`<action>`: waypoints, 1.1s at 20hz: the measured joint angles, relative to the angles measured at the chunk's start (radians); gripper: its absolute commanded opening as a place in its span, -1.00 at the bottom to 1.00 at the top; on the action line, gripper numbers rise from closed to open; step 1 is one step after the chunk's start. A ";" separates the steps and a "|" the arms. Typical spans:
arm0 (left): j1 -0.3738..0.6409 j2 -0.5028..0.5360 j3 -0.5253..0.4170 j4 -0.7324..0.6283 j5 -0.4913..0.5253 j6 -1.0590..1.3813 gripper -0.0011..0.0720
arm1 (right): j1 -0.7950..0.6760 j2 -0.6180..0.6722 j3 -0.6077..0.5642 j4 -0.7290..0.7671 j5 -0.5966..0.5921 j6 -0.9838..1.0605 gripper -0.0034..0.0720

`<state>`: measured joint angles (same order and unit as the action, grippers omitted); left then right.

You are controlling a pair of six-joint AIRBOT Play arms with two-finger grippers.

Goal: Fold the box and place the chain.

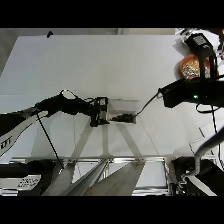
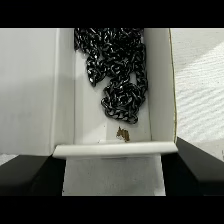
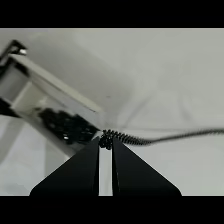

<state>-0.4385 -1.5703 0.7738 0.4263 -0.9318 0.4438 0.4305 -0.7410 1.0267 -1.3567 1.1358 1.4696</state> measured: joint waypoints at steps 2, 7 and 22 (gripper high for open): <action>0.000 0.000 0.000 0.000 0.000 0.000 -0.22 | 0.091 0.013 0.000 0.002 -0.045 -0.001 -0.85; 0.000 0.000 0.000 0.000 0.000 0.000 -0.22 | 0.269 0.024 0.000 -0.003 -0.178 -0.002 -0.85; 0.000 0.000 0.000 0.000 0.000 0.000 -0.22 | 0.361 -0.079 -0.051 -0.014 -0.236 -0.004 -0.85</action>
